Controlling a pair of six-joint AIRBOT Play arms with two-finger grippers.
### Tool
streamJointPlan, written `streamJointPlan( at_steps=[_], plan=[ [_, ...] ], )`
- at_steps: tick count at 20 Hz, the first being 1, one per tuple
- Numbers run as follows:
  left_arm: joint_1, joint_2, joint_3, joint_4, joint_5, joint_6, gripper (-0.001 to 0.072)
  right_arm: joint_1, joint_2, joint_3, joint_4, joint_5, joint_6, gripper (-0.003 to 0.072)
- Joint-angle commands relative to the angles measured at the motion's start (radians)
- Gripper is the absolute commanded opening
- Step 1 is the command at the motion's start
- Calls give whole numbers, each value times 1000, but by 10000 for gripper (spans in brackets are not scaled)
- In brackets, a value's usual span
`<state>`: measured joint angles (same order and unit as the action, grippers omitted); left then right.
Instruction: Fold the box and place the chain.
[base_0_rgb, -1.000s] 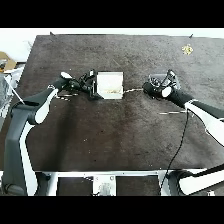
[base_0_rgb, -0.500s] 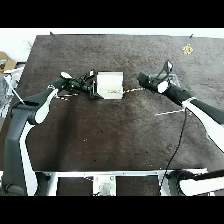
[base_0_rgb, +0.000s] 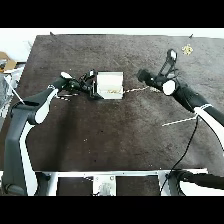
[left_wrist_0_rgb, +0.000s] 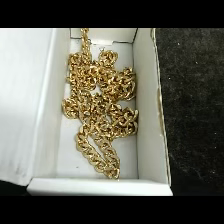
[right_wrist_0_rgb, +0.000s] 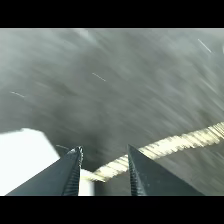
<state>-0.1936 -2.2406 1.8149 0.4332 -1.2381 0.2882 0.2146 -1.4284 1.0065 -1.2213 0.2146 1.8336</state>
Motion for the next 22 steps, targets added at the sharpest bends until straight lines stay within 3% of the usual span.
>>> streamJointPlan(
  at_steps=[1,12,13,14,15,16,18,22],
  plan=[
    [0,0,0,0,0,0,233,-67,-112,-50,28,-2,56,337],
    [0,0,0,0,0,0,233,-85,-330,106,104,-82,56,341],
    [0,0,0,0,0,0,233,-84,-341,121,105,-91,56,258],
    [0,0,0,0,0,0,234,-81,-349,134,111,-101,56,257],
    [0,0,0,0,0,0,234,-78,-351,144,124,-103,56,207],
    [0,0,0,0,0,0,234,-73,-348,150,123,-103,56,50],
    [0,0,0,0,0,0,233,-56,-320,150,121,-90,53,10],
    [0,0,0,0,0,0,234,16,-177,148,40,-51,48,10]
  ],
)
